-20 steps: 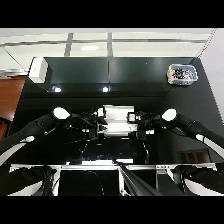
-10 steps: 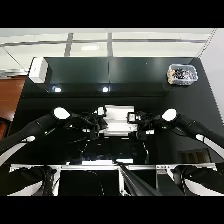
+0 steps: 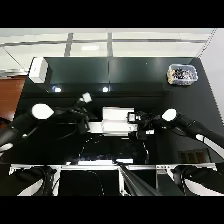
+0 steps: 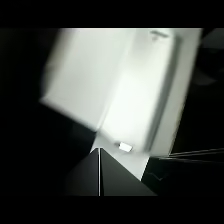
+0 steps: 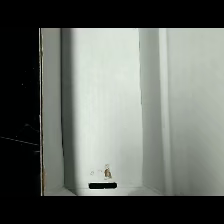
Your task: Fold the box and place the chain.
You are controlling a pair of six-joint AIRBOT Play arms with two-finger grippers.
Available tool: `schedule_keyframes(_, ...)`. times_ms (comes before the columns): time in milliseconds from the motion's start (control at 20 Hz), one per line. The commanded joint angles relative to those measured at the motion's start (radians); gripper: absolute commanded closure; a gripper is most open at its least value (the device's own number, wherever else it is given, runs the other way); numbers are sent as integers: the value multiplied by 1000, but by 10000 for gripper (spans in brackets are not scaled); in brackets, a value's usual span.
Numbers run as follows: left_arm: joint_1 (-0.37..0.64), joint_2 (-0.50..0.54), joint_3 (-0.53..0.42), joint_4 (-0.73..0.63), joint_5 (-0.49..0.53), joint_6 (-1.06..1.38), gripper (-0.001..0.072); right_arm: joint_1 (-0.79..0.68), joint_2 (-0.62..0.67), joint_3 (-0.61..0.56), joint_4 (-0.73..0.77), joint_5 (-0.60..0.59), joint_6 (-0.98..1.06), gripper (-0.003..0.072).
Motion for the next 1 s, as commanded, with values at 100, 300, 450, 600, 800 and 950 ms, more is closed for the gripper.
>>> schedule_keyframes(100, 314, 51, 1, 285, -225, -850, 682, 1, 0, 1, 0, 1, 0, 669)
schedule_keyframes(300, 541, -153, -50, 8, -463, -882, 682, 1, 0, 1, 0, 0, 0, 669)
schedule_keyframes(450, 515, -294, -66, -72, -454, -838, 682, 1, 0, 1, 0, 1, 0, 669)
schedule_keyframes(600, 403, -363, -63, -205, -364, -762, 682, 1, 0, 1, 0, 1, 0, 669)
schedule_keyframes(800, 257, -398, -17, -202, -294, -734, 683, 1, 0, 1, 0, 1, 0, 669)
schedule_keyframes(950, 223, -398, 8, -260, -299, -692, 683, 1, 0, 1, 0, 1, 0, 670)
